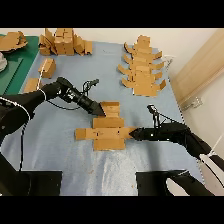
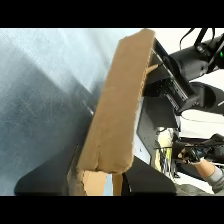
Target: Fold the box.
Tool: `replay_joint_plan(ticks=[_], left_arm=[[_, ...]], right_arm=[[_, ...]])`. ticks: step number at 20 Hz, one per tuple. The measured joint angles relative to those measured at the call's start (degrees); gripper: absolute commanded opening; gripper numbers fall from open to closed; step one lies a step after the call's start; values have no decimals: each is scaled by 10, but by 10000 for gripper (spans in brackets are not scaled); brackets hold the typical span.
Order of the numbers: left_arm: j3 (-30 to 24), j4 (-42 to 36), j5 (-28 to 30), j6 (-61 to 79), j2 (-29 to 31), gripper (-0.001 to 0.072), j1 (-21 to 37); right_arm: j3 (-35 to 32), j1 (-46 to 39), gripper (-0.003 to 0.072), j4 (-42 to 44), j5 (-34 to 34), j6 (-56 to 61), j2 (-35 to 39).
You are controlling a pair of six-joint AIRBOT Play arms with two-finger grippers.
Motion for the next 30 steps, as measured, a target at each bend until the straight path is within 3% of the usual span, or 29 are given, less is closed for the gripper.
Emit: replay_joint_plan(ticks=[1, 3, 6, 8, 13, 15, 16, 23, 30], left_arm=[[0, -2, 0, 0, -3, 320, 0], [0, -6, 1, 3, -8, 168, 0], [0, -13, -2, 12, -12, 165, 0], [0, -15, -4, 19, -12, 16, 0], [0, -25, -3, 31, -13, 15, 0], [0, -26, 0, 42, -13, 16, 0], [0, -30, 2, 50, -13, 16, 0], [-14, -29, -34, 154, 19, 14, -30], [-122, -35, 74, 329, 138, 14, -67]], right_arm=[[0, 0, 1, 0, 0, 0, 0], [0, 0, 1, 0, 0, 0, 0], [0, 0, 1, -1, 0, 0, 0], [0, 0, 1, -1, 0, 0, 0], [0, 0, 9, -4, 1, 0, 0], [0, 0, 302, -8, 2, 0, 0], [0, -1, 382, -9, 2, 0, 0], [63, -45, 388, -14, -27, 111, 9], [179, -64, 359, -16, -59, 176, 37]])
